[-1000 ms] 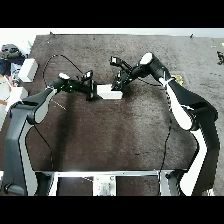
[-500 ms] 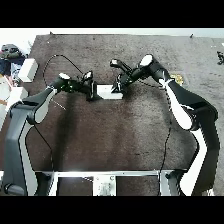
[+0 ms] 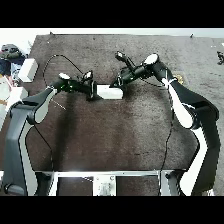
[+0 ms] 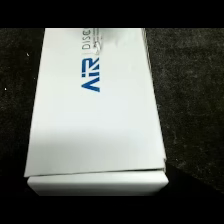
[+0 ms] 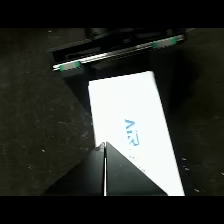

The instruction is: Fold the box and place the chain.

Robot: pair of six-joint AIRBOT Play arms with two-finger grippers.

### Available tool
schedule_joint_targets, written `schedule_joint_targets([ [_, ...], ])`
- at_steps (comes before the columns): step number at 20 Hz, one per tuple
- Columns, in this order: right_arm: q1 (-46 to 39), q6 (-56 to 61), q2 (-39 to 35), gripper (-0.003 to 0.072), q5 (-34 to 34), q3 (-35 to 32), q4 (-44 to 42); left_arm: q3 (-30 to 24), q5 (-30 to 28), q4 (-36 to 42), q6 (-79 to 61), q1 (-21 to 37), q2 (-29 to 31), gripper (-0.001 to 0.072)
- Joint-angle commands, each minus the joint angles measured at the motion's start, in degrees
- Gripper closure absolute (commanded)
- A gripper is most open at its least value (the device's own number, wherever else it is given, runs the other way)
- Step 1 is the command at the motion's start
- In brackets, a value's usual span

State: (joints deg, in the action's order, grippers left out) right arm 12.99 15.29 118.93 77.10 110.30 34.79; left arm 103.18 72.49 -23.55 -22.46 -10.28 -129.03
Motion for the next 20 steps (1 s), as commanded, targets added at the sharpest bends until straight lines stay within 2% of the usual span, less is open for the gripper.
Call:
schedule_joint_targets([
  [1, -0.2, 2.7, 1.7, 0.0675, 0.2, 0.0, 0.6, 0.0, 0.0, 0.0, -0.1, 0.0, 0.0, 0.0304],
  [7, -0.2, 4.1, 3.7, 0.0675, 1.3, 0.0, 7.1, 0.0, 0.0, 0.0, -0.1, 0.0, 0.0, 0.0304],
  [11, -0.2, 4.1, 3.5, 0.0675, 1.1, 0.0, 7.4, 0.0, 0.0, 0.0, -0.1, 0.0, 0.0, 0.0305],
  [15, -0.2, 4.0, 0.7, 0.0676, 1.1, 0.0, 2.4, 0.0, 0.0, 0.0, -0.1, 0.0, 0.0, 0.0304],
  [20, -0.2, 6.2, -8.4, 0.0677, 1.0, 0.0, -5.0, 0.0, 0.0, 0.0, -0.1, 0.0, 0.0, 0.0305],
])
